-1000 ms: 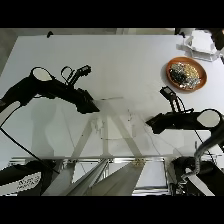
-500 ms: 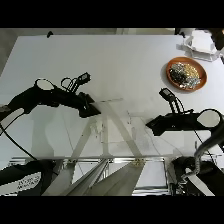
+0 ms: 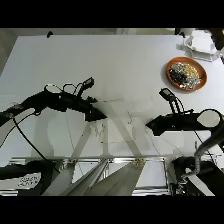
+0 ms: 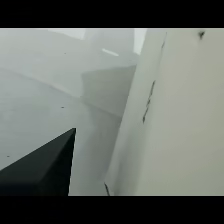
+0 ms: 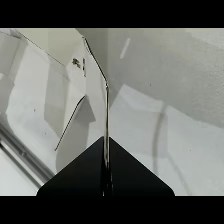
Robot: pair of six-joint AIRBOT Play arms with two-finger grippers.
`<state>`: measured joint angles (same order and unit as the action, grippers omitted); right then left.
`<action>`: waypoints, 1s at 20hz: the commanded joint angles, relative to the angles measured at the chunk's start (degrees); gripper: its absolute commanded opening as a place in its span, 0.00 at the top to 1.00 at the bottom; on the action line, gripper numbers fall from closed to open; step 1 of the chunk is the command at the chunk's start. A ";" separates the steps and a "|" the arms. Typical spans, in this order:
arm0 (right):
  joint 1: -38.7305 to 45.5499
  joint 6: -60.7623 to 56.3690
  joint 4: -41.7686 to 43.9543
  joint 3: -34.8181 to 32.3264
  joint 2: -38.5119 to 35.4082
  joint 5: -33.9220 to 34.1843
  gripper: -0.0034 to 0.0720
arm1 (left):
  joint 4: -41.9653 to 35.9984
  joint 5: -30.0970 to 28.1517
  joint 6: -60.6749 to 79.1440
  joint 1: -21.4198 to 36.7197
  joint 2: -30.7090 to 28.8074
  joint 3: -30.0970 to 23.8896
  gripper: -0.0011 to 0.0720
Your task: Fold the box and place the chain.
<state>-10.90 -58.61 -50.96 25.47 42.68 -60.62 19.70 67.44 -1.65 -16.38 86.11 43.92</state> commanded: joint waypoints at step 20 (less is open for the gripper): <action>-0.04 -1.75 -4.90 5.35 -1.49 -8.48 0.49 | 20.72 -1.40 -9.57 -4.33 -12.96 5.53 0.98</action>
